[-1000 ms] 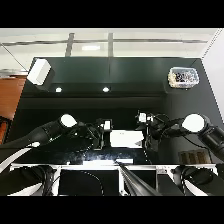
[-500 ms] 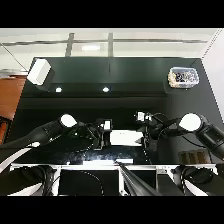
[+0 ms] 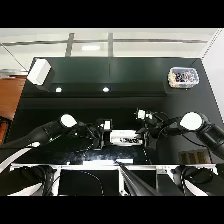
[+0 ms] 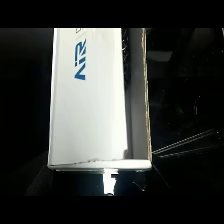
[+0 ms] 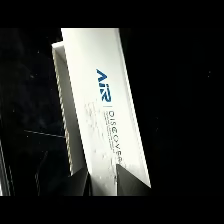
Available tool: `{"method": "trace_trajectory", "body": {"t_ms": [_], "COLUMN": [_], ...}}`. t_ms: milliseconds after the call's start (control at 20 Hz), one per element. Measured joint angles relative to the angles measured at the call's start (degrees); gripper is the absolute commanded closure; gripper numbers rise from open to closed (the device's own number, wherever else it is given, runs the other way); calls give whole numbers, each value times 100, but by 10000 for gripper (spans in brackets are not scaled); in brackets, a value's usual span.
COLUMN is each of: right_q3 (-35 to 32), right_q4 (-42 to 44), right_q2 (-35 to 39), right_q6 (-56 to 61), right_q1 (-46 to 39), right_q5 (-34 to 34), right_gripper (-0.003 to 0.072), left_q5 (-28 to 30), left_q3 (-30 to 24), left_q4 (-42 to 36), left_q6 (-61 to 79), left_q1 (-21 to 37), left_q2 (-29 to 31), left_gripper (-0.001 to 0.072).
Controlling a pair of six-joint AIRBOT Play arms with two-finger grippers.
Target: Fold the box and place the chain.
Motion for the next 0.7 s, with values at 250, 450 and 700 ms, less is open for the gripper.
{"method": "trace_trajectory", "body": {"t_ms": [250,450,700], "right_q3": [-4,-7,-44], "right_q4": [-31,-42,-149], "right_q2": [-2,-2,-2], "right_q6": [39,39,48], "right_q1": [0,0,0], "right_q5": [26,20,13], "right_gripper": [422,421,412], "left_q5": [0,0,2], "left_q3": [0,0,0], "left_q4": [2,2,2], "left_q6": [4,4,4], "left_q1": [0,0,0], "left_q2": [0,0,0], "left_gripper": [311,311,311]}}
